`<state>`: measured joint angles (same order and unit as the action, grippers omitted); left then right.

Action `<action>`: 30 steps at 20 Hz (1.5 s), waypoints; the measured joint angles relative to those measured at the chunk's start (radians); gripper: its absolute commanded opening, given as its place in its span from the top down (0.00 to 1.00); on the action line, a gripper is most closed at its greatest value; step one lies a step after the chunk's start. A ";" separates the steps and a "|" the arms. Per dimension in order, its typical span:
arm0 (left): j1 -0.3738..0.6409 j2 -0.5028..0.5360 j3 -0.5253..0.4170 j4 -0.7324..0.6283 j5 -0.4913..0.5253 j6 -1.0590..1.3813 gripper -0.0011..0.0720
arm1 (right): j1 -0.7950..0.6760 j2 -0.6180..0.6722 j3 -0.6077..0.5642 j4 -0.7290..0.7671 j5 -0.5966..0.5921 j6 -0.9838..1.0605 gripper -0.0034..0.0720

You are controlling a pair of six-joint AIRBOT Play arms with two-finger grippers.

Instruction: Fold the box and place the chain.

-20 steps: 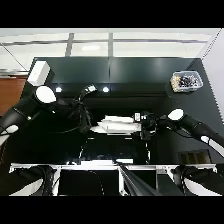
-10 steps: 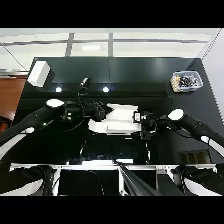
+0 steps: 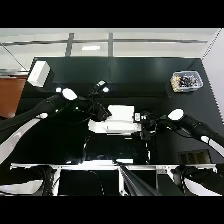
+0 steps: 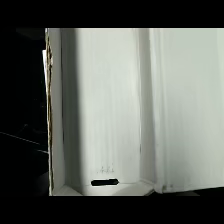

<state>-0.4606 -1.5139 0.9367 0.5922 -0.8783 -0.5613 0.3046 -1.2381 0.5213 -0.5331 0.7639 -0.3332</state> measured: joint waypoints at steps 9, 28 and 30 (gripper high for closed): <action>-0.006 -0.014 0.110 0.120 -0.072 -0.055 0.96 | 0.000 0.000 0.000 0.001 -0.003 0.000 0.40; 0.134 0.311 -0.306 0.072 -0.011 0.630 0.01 | 0.000 0.000 0.000 0.001 -0.002 0.000 0.40; 0.110 0.293 -0.291 0.113 0.006 0.686 0.01 | 0.000 0.000 0.000 0.001 -0.002 0.000 0.40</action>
